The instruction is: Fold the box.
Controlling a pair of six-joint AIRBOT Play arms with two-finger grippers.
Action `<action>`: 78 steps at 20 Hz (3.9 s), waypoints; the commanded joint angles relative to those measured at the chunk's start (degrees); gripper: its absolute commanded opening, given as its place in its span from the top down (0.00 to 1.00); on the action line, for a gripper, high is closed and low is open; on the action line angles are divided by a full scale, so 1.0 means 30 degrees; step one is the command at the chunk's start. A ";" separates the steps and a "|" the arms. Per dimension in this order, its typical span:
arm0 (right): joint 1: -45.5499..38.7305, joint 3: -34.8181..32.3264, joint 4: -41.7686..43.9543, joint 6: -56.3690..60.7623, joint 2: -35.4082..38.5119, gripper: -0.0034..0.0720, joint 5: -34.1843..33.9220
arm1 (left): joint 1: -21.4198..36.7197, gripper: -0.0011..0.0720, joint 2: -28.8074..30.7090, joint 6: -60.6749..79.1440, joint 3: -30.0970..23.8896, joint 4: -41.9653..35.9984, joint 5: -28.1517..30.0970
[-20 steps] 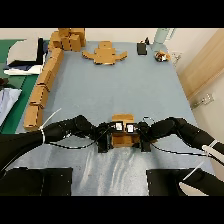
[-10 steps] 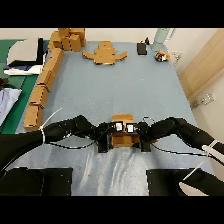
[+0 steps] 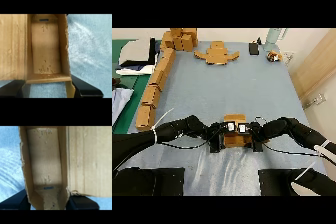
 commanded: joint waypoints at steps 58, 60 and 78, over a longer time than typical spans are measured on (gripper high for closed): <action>0.1457 0.2659 0.1005 3.2443 0.2594 0.94 0.2514 | -0.0015 0.48 -0.0015 0.0007 0.0007 0.0000 0.0022; 0.0743 0.3483 -0.0124 3.2370 0.1399 0.94 0.2127 | -0.0015 0.48 -0.0015 0.0007 0.0007 0.0000 -0.0007; 0.0117 0.4109 -0.0015 2.6126 -0.1996 0.95 0.0678 | -0.0015 0.48 -0.0007 0.0000 0.0007 0.0000 -0.0007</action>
